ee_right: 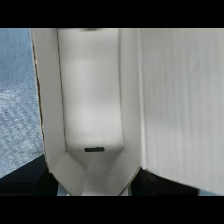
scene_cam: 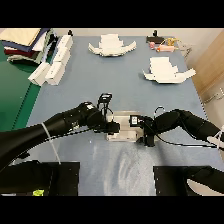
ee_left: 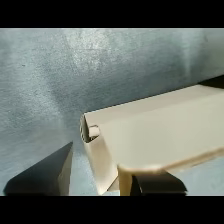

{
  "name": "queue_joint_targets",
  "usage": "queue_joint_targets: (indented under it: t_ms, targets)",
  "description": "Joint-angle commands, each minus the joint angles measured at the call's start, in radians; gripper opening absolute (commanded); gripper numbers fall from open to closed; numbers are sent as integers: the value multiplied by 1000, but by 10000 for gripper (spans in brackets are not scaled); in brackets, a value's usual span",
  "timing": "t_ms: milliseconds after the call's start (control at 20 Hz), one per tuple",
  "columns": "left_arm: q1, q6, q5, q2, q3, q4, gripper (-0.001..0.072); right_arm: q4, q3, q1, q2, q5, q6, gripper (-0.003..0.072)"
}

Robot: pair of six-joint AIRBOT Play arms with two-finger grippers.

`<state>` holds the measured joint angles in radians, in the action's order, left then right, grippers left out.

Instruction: Fold the box.

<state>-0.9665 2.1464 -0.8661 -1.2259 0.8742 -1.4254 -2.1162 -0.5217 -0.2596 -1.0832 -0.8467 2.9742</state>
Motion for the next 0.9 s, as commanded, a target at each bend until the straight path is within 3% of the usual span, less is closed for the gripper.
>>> queue_joint_targets:
  t_ms: [0,250,800,850]
  targets:
    - [-37,106,-138,-90,95,-106,430,0,-1,0,0,0,0,502]
    - [-71,157,-237,-204,189,-146,431,0,0,0,0,0,0,502]
    - [-75,206,-235,-248,211,-127,399,0,-1,0,0,0,0,502]
    - [-75,210,-237,-249,211,-127,217,0,-1,0,0,0,0,502]
